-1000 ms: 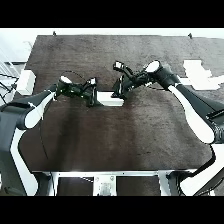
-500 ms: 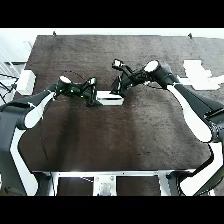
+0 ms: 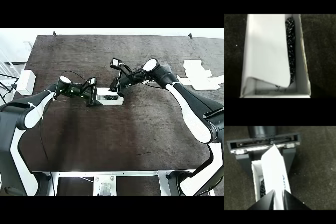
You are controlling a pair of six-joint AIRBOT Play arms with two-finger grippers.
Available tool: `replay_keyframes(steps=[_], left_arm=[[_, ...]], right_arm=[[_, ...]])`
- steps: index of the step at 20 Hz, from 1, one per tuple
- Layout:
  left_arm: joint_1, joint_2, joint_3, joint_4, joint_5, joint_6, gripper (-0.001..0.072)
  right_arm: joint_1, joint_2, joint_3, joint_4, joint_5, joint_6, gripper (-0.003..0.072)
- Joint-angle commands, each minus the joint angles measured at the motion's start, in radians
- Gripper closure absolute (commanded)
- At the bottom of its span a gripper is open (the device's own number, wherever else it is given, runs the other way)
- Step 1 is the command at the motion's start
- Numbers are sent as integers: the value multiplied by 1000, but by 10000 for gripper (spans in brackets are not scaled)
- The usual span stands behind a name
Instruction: Fold the box and place the chain.
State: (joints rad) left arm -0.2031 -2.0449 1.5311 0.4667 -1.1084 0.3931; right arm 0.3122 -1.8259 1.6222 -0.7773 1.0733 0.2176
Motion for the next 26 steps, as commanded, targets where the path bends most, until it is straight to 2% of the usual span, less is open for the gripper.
replay_keyframes(steps=[1, 6, 7, 9, 18, 19, 20, 22, 25, 26], left_arm=[[0, 0, 0, 0, -1, 0, 233], [0, 0, 0, 0, -2, 0, 233], [-1, 0, 0, 0, -2, 0, 233], [0, 0, 0, 0, -2, 0, 233], [0, 0, 0, 0, -2, 0, 233], [0, 0, 0, 0, -2, 0, 233], [0, 0, 0, 0, -2, 0, 233], [0, 0, 0, 0, -2, 0, 233], [0, 0, 0, 0, -2, 0, 233], [0, 0, 0, 0, -2, 0, 233]], right_arm=[[11, -6, 0, -59, -8, 14, 538], [11, -8, 0, -58, 6, 44, 573], [12, -8, 0, -58, 21, 44, 615], [15, -8, -2, -58, 47, 44, 635], [23, -9, -36, -58, 47, 43, 629], [23, -9, -36, -58, 50, 43, 581], [23, -9, -36, -58, 52, 43, 488], [23, -10, -36, -58, 71, 43, 471], [22, -9, -35, -58, 95, 32, 347], [21, -9, -34, -57, 95, 31, 332]])
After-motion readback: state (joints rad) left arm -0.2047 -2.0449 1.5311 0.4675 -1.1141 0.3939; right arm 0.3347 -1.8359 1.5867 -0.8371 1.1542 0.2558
